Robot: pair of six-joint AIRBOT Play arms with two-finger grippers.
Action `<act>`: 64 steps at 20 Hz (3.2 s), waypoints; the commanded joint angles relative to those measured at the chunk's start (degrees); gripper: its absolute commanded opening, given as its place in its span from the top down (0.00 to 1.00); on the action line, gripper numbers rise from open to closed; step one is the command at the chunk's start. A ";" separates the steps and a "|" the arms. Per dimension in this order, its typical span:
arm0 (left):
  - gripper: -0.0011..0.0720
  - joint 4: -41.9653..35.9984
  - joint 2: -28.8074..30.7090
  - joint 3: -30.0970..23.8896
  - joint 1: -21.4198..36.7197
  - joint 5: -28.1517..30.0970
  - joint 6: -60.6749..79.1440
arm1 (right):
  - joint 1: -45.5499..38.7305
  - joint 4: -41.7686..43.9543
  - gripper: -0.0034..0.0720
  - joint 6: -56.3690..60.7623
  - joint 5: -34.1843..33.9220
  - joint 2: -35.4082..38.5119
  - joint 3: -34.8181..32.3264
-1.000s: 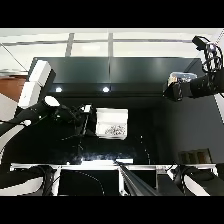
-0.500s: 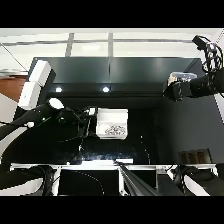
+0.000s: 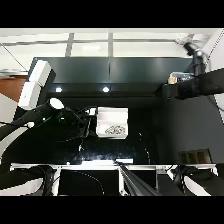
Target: Fold the box and place the chain.
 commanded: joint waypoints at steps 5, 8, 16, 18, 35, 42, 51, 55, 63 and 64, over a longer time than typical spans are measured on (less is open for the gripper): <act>0.24 0.09 -0.04 0.00 -0.04 0.11 -0.04 | 8.44 3.61 0.02 -1.95 20.57 -12.09 -3.32; 0.24 0.09 -0.04 0.00 -0.04 0.13 -0.07 | 6.86 8.83 0.02 -6.21 20.26 -14.38 -2.91; 0.24 0.02 -0.04 0.00 -0.04 0.42 -0.26 | 8.59 14.29 0.02 -24.41 10.58 -16.31 -2.86; 0.24 0.02 -0.04 0.00 -0.04 0.42 -0.24 | 7.52 13.49 0.02 -29.24 10.56 -16.31 -0.74; 0.24 0.02 -0.04 0.00 -0.04 0.33 -0.28 | 10.01 28.85 0.02 -49.03 20.92 -16.37 -10.03; 0.24 0.04 -0.04 0.00 -0.04 0.35 -0.28 | 10.25 29.09 0.02 -55.60 10.25 -16.11 -9.27; 0.24 0.04 -0.04 0.00 -0.04 0.39 -0.28 | 12.24 19.89 0.02 -56.59 1.62 -13.38 -6.86; 0.24 0.04 -0.04 0.00 -0.04 0.39 -0.28 | 15.45 16.09 0.02 -55.19 3.58 -13.49 -6.86; 0.24 0.09 -0.04 0.00 -0.04 0.35 -0.28 | 18.56 11.50 0.02 -52.98 4.66 -13.62 -6.86; 0.24 0.07 -0.04 0.00 -0.04 0.35 -0.28 | 18.60 11.50 0.02 -52.96 4.37 -13.60 -6.86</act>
